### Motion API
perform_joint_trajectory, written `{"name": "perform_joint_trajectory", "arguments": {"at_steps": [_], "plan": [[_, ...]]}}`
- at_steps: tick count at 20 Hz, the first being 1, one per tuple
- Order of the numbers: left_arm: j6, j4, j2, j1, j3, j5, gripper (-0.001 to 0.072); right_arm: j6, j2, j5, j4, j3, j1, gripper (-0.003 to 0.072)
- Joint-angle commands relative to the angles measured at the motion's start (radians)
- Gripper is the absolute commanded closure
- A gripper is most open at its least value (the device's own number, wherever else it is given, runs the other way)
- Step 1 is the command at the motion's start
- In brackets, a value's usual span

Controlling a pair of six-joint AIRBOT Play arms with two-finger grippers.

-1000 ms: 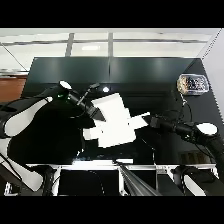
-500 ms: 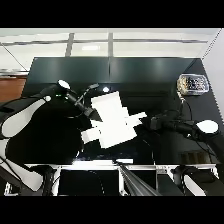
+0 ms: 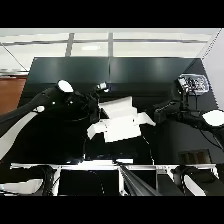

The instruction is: Fold the box and place the chain.

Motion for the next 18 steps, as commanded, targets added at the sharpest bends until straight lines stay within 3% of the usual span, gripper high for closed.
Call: {"name": "perform_joint_trajectory", "arguments": {"at_steps": [1,4,5,13,18], "plan": [[0.121,0.037,0.018,-0.057,-0.015,0.077,0.0685,-0.201,-0.003,0.103,-0.200,-0.001,0.047,0.0027],[0.121,0.043,-0.030,-0.077,-0.015,0.098,0.0684,-0.301,-0.012,0.115,-0.241,-0.049,0.115,0.0024],[0.119,0.045,-0.045,-0.080,-0.015,0.095,0.0684,-0.322,-0.018,0.105,-0.243,-0.067,0.146,-0.0034],[0.117,0.051,-0.071,-0.080,-0.014,0.076,0.0684,-0.537,-0.077,0.102,-0.312,-0.117,0.314,-0.0032],[0.117,0.050,-0.071,-0.080,-0.014,0.077,0.0684,-0.592,-0.085,0.105,-0.180,-0.138,0.322,-0.0032]]}}
